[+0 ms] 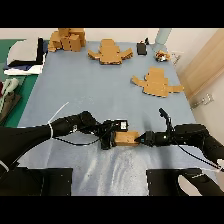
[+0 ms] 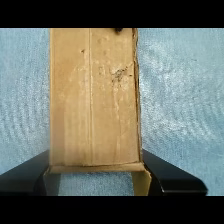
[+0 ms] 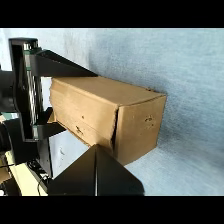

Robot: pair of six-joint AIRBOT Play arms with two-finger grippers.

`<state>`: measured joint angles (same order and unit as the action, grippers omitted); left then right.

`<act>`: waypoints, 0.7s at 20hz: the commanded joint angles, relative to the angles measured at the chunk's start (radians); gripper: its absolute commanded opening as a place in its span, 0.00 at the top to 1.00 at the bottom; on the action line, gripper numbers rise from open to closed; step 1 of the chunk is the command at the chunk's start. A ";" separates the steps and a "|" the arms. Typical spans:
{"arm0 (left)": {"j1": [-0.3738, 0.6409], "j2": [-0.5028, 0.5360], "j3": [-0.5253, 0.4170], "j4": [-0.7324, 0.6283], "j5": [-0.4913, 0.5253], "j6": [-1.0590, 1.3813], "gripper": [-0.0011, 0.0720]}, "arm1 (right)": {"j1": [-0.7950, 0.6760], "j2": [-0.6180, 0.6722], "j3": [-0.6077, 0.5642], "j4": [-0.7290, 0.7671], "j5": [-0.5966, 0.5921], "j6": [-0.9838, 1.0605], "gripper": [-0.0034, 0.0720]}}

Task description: Fold the box.

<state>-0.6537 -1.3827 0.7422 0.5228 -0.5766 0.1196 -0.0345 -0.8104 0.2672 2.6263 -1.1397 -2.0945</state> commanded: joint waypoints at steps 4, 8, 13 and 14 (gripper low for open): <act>0.000 0.000 0.001 0.000 0.000 0.000 0.25 | -0.001 0.045 0.043 0.037 -0.028 0.000 0.95; 0.000 0.000 0.001 0.000 0.000 0.000 0.25 | -0.008 0.131 0.184 -0.158 0.024 0.106 0.95; 0.000 0.000 0.001 0.000 0.000 0.000 0.25 | 0.054 0.053 0.388 -0.753 0.099 0.382 0.96; 0.000 0.000 0.001 0.000 0.000 0.000 0.25 | 0.089 0.022 0.408 -0.816 0.099 0.410 0.96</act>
<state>-0.6537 -1.3827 0.7422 0.5228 -0.5770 0.1192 0.0021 -0.7403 0.5869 2.1166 -1.0721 -1.8282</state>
